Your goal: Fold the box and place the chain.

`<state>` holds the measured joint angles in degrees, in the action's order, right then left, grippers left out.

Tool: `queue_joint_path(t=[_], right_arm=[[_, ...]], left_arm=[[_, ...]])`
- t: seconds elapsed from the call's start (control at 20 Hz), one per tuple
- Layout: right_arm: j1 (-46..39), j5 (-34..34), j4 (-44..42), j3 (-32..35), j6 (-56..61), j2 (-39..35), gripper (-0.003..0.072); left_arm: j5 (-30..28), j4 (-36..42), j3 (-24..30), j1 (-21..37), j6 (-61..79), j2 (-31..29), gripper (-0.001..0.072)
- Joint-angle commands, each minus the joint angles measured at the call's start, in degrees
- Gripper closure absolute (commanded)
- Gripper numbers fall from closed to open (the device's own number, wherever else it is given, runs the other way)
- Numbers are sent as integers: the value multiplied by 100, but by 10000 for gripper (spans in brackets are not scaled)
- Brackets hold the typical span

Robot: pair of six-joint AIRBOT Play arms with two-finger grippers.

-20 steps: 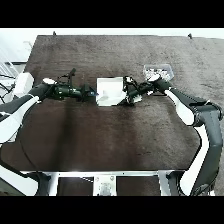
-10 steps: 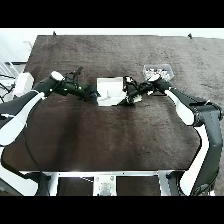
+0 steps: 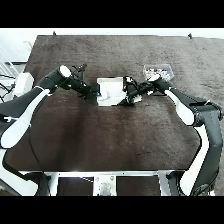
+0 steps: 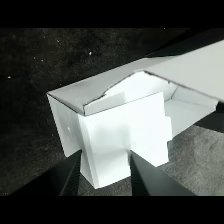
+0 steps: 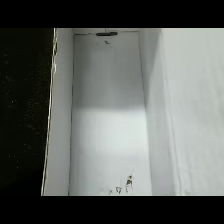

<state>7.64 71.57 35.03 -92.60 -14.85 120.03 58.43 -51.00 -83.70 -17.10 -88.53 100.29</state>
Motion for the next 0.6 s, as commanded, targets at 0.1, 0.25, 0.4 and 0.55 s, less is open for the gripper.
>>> queue_joint_path(t=[0.1, 0.25, 0.4, 0.55], right_arm=[[4, 2, 0, 2, 0, 4, 170], [4, 0, 0, 2, 0, 4, 170], [4, 0, 0, 2, 2, 4, 170], [4, 2, 0, 2, 0, 4, 170]], left_arm=[[-15, -745, -278, -190, -621, -4, 353], [-57, -1292, -422, -400, -999, -2, 353], [-50, -1318, -422, -450, -1176, 9, 353], [-50, -1346, -422, -463, -1300, 9, 353]])
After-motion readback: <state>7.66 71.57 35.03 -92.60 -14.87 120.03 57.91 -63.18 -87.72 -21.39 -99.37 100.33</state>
